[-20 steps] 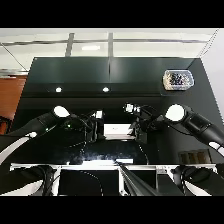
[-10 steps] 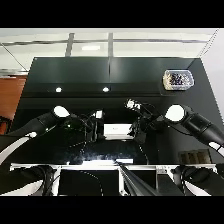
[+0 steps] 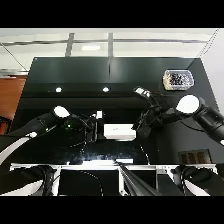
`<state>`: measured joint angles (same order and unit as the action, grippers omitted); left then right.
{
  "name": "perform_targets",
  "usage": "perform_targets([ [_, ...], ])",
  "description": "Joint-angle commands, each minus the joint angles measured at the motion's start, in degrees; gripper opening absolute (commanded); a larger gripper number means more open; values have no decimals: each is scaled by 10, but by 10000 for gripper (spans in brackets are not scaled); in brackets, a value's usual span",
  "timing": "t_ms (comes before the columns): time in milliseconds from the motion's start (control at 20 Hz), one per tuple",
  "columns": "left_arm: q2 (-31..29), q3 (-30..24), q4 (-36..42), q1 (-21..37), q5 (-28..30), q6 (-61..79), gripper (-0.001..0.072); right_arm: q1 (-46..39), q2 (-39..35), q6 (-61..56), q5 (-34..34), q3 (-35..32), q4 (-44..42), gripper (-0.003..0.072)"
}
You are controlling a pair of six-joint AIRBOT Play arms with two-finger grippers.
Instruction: Fold the box and place the chain.
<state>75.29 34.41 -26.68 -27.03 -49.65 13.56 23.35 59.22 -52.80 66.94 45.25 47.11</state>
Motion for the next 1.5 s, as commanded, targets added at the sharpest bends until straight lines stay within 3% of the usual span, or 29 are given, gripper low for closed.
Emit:
perform_targets([
  [0,0,0,0,0,1,0,277,-13,-3,-118,30,-14,-62,13],
  [200,0,0,0,0,1,0,277,-11,32,-125,-67,-83,-250,13],
  [300,0,0,0,0,1,-1,277,-6,65,-116,-89,-85,-276,13],
  [650,0,0,0,0,1,-1,277,4,144,-115,-122,-85,-251,12],
  [1300,0,0,2,0,1,-1,277,17,146,-114,-147,-85,-224,13],
  [1450,-2,0,1,1,1,-1,298,14,137,-89,-110,-78,-234,13],
])
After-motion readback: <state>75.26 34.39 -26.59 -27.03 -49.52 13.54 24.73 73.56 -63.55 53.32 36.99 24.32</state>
